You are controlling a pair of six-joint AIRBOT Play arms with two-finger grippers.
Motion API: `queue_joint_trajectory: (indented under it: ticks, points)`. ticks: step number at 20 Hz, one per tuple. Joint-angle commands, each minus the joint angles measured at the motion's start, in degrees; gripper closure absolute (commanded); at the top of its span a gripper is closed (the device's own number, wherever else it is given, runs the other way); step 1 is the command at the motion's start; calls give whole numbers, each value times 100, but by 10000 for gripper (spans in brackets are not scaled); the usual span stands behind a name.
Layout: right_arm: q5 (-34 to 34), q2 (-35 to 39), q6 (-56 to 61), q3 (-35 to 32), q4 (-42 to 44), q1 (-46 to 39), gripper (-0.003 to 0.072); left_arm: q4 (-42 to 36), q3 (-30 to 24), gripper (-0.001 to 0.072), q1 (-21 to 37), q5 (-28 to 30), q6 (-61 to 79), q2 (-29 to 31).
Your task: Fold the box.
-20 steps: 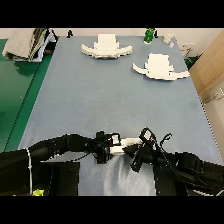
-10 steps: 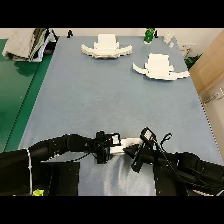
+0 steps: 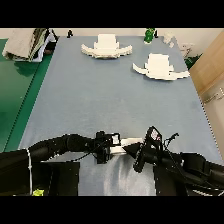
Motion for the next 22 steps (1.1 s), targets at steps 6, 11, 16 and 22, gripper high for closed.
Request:
queue_joint_trajectory:
  ticks: [6,11,16,22]
  points:
    - [-3121,28,455,1578,-1436,-1425,682,-2,0,260,2,2,-2,4]
    - [-5191,-846,1207,3152,-2039,-2688,682,-2,0,260,2,2,-2,4]
    - [-7018,-2889,1519,4264,-2022,-3132,682,-2,0,260,2,2,-2,4]
    - [-7110,-4011,2057,4513,-1937,-3134,682,-7,0,260,2,2,-7,4]
